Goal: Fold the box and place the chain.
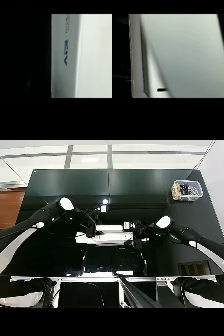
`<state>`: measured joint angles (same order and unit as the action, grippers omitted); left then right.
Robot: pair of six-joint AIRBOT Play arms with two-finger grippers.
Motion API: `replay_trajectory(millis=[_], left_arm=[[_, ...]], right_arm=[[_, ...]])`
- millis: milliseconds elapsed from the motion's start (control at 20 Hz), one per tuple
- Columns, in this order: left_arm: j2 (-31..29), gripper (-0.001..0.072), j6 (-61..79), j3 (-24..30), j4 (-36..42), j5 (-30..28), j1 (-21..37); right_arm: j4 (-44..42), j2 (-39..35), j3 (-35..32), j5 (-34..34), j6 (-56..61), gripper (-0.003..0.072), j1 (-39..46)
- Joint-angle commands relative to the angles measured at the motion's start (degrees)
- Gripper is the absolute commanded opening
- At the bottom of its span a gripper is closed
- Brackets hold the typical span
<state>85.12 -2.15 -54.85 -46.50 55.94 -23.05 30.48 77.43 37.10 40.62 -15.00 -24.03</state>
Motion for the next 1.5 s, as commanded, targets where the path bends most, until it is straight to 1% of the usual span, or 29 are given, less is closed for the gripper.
replay_trajectory(millis=[0, 50, 100, 250, 350, 400, 450, 500, 550, 600, 650, 700, 750, 800, 850, 900, 950, 1000, 1050, 1100, 1200, 1450], left_arm=[[-1.62, 0.0598, -3.69, -1.27, -2.19, 1.25, 1.07], [-2.95, 0.0675, -5.77, -1.66, -4.94, 1.95, 1.68], [-4.68, 0.0698, -8.74, -1.84, -7.72, 2.58, 2.34], [-11.58, 0.0698, -17.92, -2.03, -13.77, 6.4, 4.52], [-15.82, 0.0681, -28.81, -2.01, -15.41, 10.73, 5.05], [-17.09, 0.053, -35.12, -2.01, -15.63, 14.25, 5.01], [-17.57, 0.0232, -40.09, -2.01, -15.63, 18.56, 4.87], [-17.55, 0.0024, -41.75, -1.9, -15.26, 23.63, 4.66], [-17.59, 0.0023, -42.23, -0.94, -13.53, 27.34, 4.31], [-17.59, 0.0022, -42.18, 0.52, -10.16, 28.06, 3.69], [-17.57, 0.0023, -40.96, 2.69, -4.55, 26.05, 2.8], [-17.57, 0.0023, -38.77, 4.94, 1.77, 21.9, 2.01], [-17.57, 0.0023, -35.5, 7.41, 8.7, 15.56, 1.33], [-17.57, 0.0023, -32.79, 9.29, 13.81, 8.76, 1.05], [-17.57, 0.0023, -29.57, 11.04, 19.08, 0.72, 1.01], [-17.57, 0.0023, -27.85, 12.17, 22.18, -6.93, 1.11], [-17.53, 0.0023, -26.8, 12.76, 22.16, -13.94, 1.11], [-17.35, 0.0023, -26.34, 12.81, 19.54, -18.12, 1.11], [-17.09, 0.0023, -26.34, 12.81, 16.48, -21.07, 1.11], [-16.63, 0.0023, -26.36, 12.79, 13.64, -22.58, 1.11], [-14.99, 0.0024, -26.36, 12.74, 11.74, -22.23, 1.11], [-9.11, 0.0023, -26.36, 12.74, 10.64, -15.76, -0.07]], right_arm=[[0.04, 0.04, 0.02, -0.2, 0.04, 0.0474, -0.02], [0.02, 0.04, 0.02, -0.24, 0.07, 0.0474, -0.02], [0.02, 0.04, 0.02, -0.42, 0.24, 0.0474, -0.02], [0.0, 0.04, 0.02, -0.46, 0.26, 0.0474, -0.02], [0.0, 0.04, 0.02, -0.68, 0.42, 0.0474, -0.02], [-0.02, 0.04, 0.02, -0.79, 0.5, 0.0474, -0.02], [-0.02, 0.04, 0.02, -0.79, 0.5, 0.0474, -0.02], [0.0, 0.04, 0.02, -0.79, 0.48, 0.0474, -0.02], [0.0, 0.04, 0.02, -0.79, 0.5, 0.0474, -0.02], [-0.02, 0.04, 0.02, -0.79, 0.48, 0.0474, -0.02], [-0.02, 0.04, 0.02, -0.79, 0.48, 0.0474, -0.02], [-0.02, 0.04, 0.02, -0.79, 0.5, 0.0473, -0.02], [0.0, 0.04, 0.02, -0.79, 0.5, 0.0474, -0.02], [-0.02, 0.04, 0.02, -0.79, 0.48, 0.0473, -0.02], [-0.02, 0.04, 0.02, -0.79, 0.5, 0.0474, -0.02], [-0.02, 0.04, 0.02, -0.79, 0.5, 0.0474, -0.02], [-0.02, 0.04, 0.02, -0.79, 0.5, 0.0474, -0.02], [-0.02, 0.04, 0.02, -0.79, 0.5, 0.0474, -0.02], [0.0, 0.04, 0.02, -0.79, 0.5, 0.0474, -0.02], [-0.02, 0.04, 0.02, -0.79, 0.5, 0.0474, -0.02], [-0.02, 0.04, 0.02, -0.79, 0.5, 0.0474, -0.02], [0.0, 0.04, 0.02, -0.79, 0.5, 0.0474, -0.02]])
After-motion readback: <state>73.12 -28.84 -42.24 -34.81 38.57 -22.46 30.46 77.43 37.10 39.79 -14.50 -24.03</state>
